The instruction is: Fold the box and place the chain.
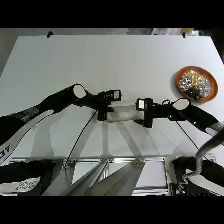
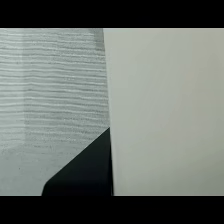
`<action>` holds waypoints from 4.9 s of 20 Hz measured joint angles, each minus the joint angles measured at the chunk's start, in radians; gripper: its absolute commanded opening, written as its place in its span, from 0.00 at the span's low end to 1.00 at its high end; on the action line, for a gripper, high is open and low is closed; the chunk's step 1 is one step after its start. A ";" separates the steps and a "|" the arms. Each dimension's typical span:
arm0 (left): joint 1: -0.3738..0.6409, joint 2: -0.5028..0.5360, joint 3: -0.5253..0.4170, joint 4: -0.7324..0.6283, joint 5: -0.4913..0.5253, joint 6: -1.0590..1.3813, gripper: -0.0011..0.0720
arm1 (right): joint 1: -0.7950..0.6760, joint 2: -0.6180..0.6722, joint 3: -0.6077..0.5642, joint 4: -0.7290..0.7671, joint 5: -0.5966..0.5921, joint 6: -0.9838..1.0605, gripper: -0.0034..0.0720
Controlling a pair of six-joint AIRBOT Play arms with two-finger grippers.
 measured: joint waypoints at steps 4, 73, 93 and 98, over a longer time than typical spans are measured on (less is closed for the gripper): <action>0.000 0.000 0.000 0.000 0.000 0.000 0.03 | -0.031 -0.061 0.027 0.026 0.057 -0.029 0.95; 0.019 0.280 -0.001 0.460 -0.303 -0.585 0.02 | -0.045 -0.187 0.043 0.122 0.118 -0.198 0.57; -0.164 0.044 0.000 0.170 0.377 -0.881 0.02 | -0.045 -0.187 0.043 0.123 0.119 -0.196 0.57; -0.163 0.026 0.000 0.174 0.328 -0.909 0.03 | -0.045 -0.187 0.043 0.120 0.121 -0.197 0.57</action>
